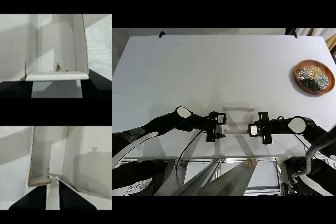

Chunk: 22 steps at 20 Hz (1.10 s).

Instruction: Fold the box and place the chain.

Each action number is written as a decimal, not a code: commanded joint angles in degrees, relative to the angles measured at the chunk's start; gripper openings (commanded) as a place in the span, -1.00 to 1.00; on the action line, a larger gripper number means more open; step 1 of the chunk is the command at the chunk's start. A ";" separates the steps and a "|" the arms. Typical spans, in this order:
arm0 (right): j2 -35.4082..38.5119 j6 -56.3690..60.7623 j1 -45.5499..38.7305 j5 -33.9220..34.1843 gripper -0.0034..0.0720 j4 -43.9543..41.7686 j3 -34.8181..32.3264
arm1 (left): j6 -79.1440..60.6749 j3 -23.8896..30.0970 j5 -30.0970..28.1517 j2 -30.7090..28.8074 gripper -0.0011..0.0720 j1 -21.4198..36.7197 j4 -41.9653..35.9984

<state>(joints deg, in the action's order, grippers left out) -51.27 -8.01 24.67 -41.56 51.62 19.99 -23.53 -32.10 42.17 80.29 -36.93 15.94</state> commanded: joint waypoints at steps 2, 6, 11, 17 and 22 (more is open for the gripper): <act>-0.04 -0.02 1.11 2.16 -0.49 -0.57 -0.02 | -0.02 0.02 0.07 -0.02 -0.89 0.04 -0.04; -0.04 0.00 3.13 2.40 -0.49 -0.57 -0.02 | -0.02 0.02 0.07 -0.02 -0.89 0.04 -0.04; -0.04 0.02 3.13 1.95 0.00 -0.87 -0.02 | -0.02 0.02 0.07 -0.04 -0.89 0.04 -0.04; -0.04 0.02 4.44 2.19 -0.01 -1.07 -0.02 | -0.02 0.02 0.07 -0.04 -0.89 0.04 -0.04; 1.97 5.03 5.62 -2.29 -0.87 6.95 -0.02 | -0.02 0.02 0.07 -0.02 -0.89 0.04 -0.04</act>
